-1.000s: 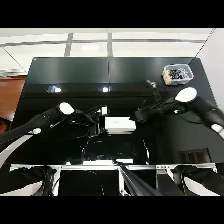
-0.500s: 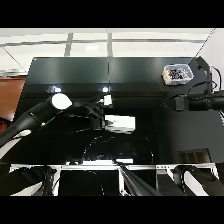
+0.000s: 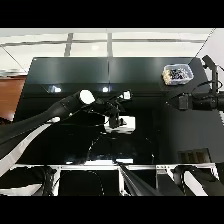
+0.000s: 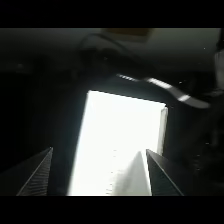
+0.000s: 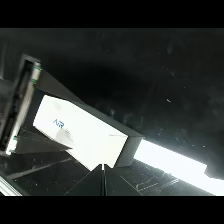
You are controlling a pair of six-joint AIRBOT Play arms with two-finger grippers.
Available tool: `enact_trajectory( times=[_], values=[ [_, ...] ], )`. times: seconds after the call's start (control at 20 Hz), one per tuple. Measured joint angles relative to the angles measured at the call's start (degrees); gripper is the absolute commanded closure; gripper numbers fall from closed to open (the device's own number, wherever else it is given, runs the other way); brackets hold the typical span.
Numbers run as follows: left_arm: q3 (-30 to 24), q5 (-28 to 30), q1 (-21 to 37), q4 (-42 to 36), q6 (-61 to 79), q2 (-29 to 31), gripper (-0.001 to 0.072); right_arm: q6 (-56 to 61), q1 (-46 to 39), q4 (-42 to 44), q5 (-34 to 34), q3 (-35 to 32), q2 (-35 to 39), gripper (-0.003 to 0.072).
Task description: Fold the box and place the chain.
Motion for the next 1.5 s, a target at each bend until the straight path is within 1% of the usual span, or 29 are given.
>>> enact_trajectory(
  times=[0.35, 0.6, 0.9, 0.95, 1.05, 1.1, 1.2, 1.3, 1.4, 1.5],
  values=[
    [1.4, -4.1, 0.3, 1.2, -1.4, -1.4, -0.0001, -0.4, 0.0, -0.1, -0.1, 0.0, 0.0, 0.0673],
    [2.8, -7.6, 0.3, 6.6, -1.6, -1.6, -0.0001, -0.4, 0.0, -0.1, -0.2, 0.0, 0.0, 0.0673],
    [3.2, -8.1, -0.9, 13.8, -1.6, -2.5, 0.0005, -0.5, 0.0, -0.1, -0.2, 0.0, 0.0, 0.0673],
    [3.2, -7.9, -1.4, 15.1, -1.6, -2.8, 0.0066, -0.5, 0.0, -0.1, -0.2, 0.0, 0.0, 0.0673],
    [3.5, -7.1, -1.9, 17.1, -2.3, -3.0, 0.0394, -0.5, 0.0, -0.1, -0.3, 0.0, 0.0, 0.0673],
    [4.0, -7.1, -2.0, 18.2, -3.6, -2.9, 0.0430, -0.5, 0.0, -0.1, -0.4, 0.0, 0.0, 0.0673],
    [5.9, -6.6, -1.4, 21.9, -8.2, -2.3, 0.0430, -0.5, 0.0, -0.1, -0.7, 0.0, 0.0, 0.0674],
    [8.8, -7.1, 1.2, 27.2, -13.9, -1.7, 0.0429, -0.5, 0.0, -0.1, -1.0, 0.0, 0.0, 0.0673],
    [12.3, -7.4, 6.1, 31.4, -20.1, -1.4, 0.0424, -0.5, 0.0, -0.1, -1.4, 0.0, 0.0, 0.0674],
    [15.9, -7.8, 12.9, 35.8, -26.8, -1.3, 0.0420, -0.5, 0.0, -0.1, -1.6, 0.0, 0.0, 0.0673]
  ],
)
